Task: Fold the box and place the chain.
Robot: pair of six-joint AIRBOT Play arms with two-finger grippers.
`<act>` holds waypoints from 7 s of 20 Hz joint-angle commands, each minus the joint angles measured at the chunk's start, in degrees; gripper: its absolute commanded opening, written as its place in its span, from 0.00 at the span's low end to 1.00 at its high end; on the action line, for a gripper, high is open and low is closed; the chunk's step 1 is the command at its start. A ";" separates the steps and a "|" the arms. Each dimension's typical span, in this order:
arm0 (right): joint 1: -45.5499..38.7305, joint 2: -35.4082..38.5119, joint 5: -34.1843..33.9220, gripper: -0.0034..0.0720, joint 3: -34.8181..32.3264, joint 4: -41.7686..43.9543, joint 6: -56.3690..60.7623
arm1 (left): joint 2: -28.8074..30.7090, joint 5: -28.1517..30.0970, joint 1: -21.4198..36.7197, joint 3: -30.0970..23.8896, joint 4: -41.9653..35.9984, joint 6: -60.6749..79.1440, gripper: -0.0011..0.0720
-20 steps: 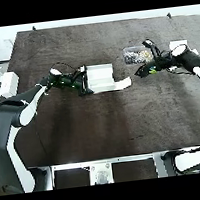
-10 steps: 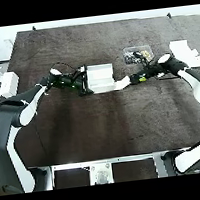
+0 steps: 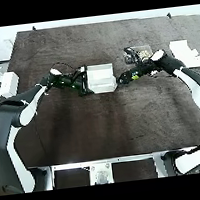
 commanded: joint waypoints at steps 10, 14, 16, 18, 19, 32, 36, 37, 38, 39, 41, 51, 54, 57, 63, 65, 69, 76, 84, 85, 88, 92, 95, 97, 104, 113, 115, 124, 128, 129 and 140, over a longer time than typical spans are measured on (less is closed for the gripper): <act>4.42 0.87 -2.86 0.65 0.09 2.05 3.19 | 0.00 -0.02 0.02 0.00 0.00 0.00 0.64; 4.55 0.87 -3.23 0.65 0.09 1.31 7.37 | 0.00 -0.07 0.02 0.00 0.00 0.00 0.64; 5.03 0.68 -3.26 0.65 0.92 -3.34 12.72 | 0.00 -0.07 0.02 0.00 0.00 0.00 0.64; 5.86 0.55 -3.30 0.65 2.19 -5.92 15.26 | 0.00 -0.31 0.02 0.00 0.00 0.00 0.64; 6.32 0.52 -3.28 0.65 2.75 -6.69 16.02 | 0.00 -0.46 0.02 0.00 0.00 0.00 0.64; 13.75 -5.14 -3.02 0.64 10.01 -24.92 35.52 | 0.00 -1.05 0.02 0.00 -0.02 0.00 0.64; 14.82 -5.49 -2.27 0.64 10.84 -27.34 38.36 | 0.00 -1.07 0.02 0.00 0.00 0.00 0.64; 14.82 -5.51 -1.88 0.64 10.84 -27.69 39.32 | 0.00 -1.07 0.02 0.00 0.00 0.00 0.64; 14.84 -5.51 -1.64 0.64 10.84 -27.80 39.65 | 0.00 -1.05 0.02 0.00 0.00 0.00 0.64; 14.84 -5.53 -1.66 0.64 10.84 -27.80 39.65 | 0.00 -1.05 0.02 0.00 -0.02 0.00 0.64; 14.82 -5.66 -1.64 0.64 10.86 -27.85 39.60 | 0.00 -1.05 0.02 0.00 -0.02 0.02 0.64; 17.05 -5.68 1.46 0.64 13.86 -39.76 47.45 | 0.00 -1.03 0.02 0.00 0.00 0.00 0.64; 17.79 -5.68 2.16 0.62 13.99 -44.13 51.65 | 0.00 -1.05 0.02 0.00 0.00 0.02 0.64; 19.10 -5.81 2.43 0.58 13.99 -49.72 55.82 | 0.00 -1.05 0.02 0.00 0.00 0.02 0.64; 22.01 -7.93 2.69 0.58 15.08 -50.27 57.66 | 0.00 -1.05 0.02 0.00 0.00 0.02 0.64; 23.17 -9.05 3.50 0.53 16.17 -50.38 58.64 | 0.00 -1.05 0.02 0.00 0.00 0.00 0.64; 23.63 -9.44 4.17 0.20 16.79 -51.17 60.04 | 0.00 -1.03 0.02 0.00 0.00 0.00 0.64; 23.47 -9.25 4.22 0.54 17.94 -51.15 60.17 | 0.00 -1.03 0.02 0.00 0.00 0.02 0.64; 22.53 -3.74 4.20 0.64 17.97 -50.95 59.47 | 0.00 -1.01 0.02 0.00 0.00 0.02 0.64; 22.53 -2.86 4.37 0.64 17.97 -50.93 58.64 | 0.00 -1.03 0.02 0.00 0.00 0.02 0.64; 22.53 -0.17 5.75 0.64 17.97 -50.93 56.74 | 0.00 -1.03 0.02 0.00 0.00 0.00 0.64; 22.53 5.79 5.73 0.64 17.40 -50.97 53.31 | 0.00 -1.03 0.02 0.00 0.00 0.00 0.64; 22.05 11.87 -3.21 0.53 13.31 -54.49 50.84 | 0.00 -1.03 0.02 0.00 0.00 0.00 0.64; 18.51 13.92 -9.42 0.63 10.58 -54.58 50.90 | 0.00 -1.03 0.02 0.00 0.00 0.00 0.64; 5.92 11.78 -32.89 0.66 2.91 -54.16 49.53 | 0.00 -1.03 0.02 0.00 0.00 0.02 0.64; 0.59 -4.20 -26.49 0.75 14.78 -43.15 42.21 | 0.00 -1.03 0.02 0.00 -0.02 0.02 0.64; 0.61 -8.81 -21.38 0.73 21.22 -39.04 38.80 | 0.00 -1.03 0.02 0.00 -0.02 0.02 0.64; 0.46 -14.91 -11.98 0.62 30.08 -37.16 38.49 | 0.00 -1.03 0.02 0.00 0.00 0.02 0.64; -0.22 -14.91 -12.17 0.42 30.08 -37.31 40.63 | 0.00 -1.03 0.02 0.00 0.00 0.00 0.64; -0.22 -14.91 -11.69 0.49 30.08 -37.24 40.68 | 0.00 -1.03 0.02 0.00 0.00 0.02 0.64; -0.20 -18.01 -11.19 0.29 30.32 -36.50 42.03 | 0.00 -1.03 0.02 0.00 0.00 0.00 0.64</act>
